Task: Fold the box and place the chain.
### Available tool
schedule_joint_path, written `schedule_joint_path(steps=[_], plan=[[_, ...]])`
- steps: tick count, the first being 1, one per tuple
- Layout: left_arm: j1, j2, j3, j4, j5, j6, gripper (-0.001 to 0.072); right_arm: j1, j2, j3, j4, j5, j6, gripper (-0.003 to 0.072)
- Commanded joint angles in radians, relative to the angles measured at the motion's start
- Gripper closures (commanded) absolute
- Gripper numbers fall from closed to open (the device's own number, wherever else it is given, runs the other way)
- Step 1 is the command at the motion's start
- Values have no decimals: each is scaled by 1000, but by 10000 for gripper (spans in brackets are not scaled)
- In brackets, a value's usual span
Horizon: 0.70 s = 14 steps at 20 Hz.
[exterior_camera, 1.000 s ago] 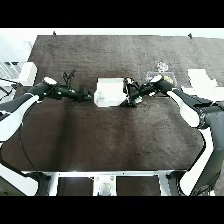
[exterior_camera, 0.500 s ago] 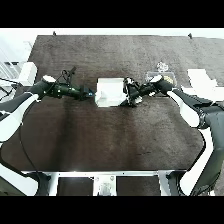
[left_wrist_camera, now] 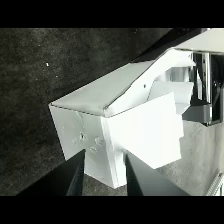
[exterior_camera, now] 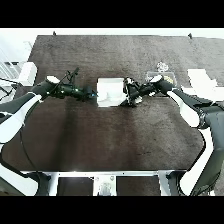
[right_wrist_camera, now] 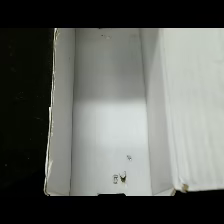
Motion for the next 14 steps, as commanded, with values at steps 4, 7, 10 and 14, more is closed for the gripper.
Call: schedule_joint_path(steps=[4, 7, 10, 14], plan=[[-48, 7, 67, 166, 5, -152, 397, 1, 0, 0, 0, 0, 0, 129], [-90, 7, 136, 348, 12, -325, 396, 1, 0, 0, 0, 0, 0, 129], [-122, 7, 171, 438, 11, -435, 396, 1, 0, 0, 0, 0, 0, 129], [-188, 7, 252, 647, -5, -608, 385, 1, 0, 0, 0, 0, 0, 129]])
